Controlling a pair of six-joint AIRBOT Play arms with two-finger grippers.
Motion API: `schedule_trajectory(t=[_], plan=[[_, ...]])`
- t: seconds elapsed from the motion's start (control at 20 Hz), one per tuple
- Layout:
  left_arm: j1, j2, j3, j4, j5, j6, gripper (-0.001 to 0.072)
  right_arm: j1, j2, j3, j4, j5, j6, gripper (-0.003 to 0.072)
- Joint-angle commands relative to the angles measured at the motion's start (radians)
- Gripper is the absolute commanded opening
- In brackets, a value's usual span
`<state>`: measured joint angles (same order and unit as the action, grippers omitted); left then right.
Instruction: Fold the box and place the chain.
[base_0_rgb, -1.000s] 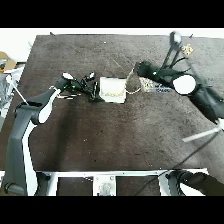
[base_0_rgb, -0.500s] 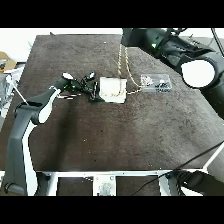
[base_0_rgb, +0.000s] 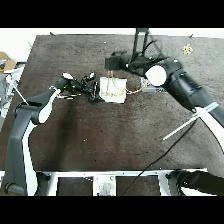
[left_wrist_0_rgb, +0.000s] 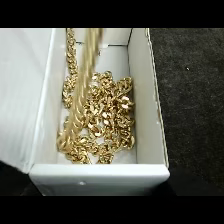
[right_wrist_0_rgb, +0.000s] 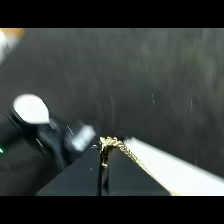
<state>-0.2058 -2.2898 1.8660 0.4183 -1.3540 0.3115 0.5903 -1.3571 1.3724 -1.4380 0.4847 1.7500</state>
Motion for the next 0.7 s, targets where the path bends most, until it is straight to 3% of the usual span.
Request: schedule_trajectory(t=[0.0,0.15,0.2,0.25,0.35,0.5,0.65], plan=[[0.001,0.0,0.0,0.0,0.0,0.0,0.0464,0.0,-0.055,-0.073,-0.002,0.038,0.051,0.0007],[0.001,0.0,0.0,0.0,0.0,0.0,0.0464,-0.005,-0.092,-0.143,-0.003,0.022,0.084,0.0009],[0.001,0.0,0.0,0.0,0.0,0.0,0.0464,-0.015,-0.105,-0.156,-0.002,0.021,0.084,0.0119],[0.001,0.0,0.0,0.0,0.0,0.0,0.0464,-0.029,-0.113,-0.164,-0.003,0.021,0.084,0.0339],[0.001,0.0,0.0,0.0,0.0,0.0,0.0464,-0.071,-0.106,-0.17,-0.011,0.047,0.076,0.0309],[0.001,0.0,0.0,0.0,0.0,0.0,0.0464,-0.154,-0.069,-0.179,-0.077,0.183,0.077,0.031],[0.001,0.0,0.0,0.0,0.0,0.0,0.0464,-0.269,-0.063,-0.236,-0.075,0.189,0.133,0.031]])
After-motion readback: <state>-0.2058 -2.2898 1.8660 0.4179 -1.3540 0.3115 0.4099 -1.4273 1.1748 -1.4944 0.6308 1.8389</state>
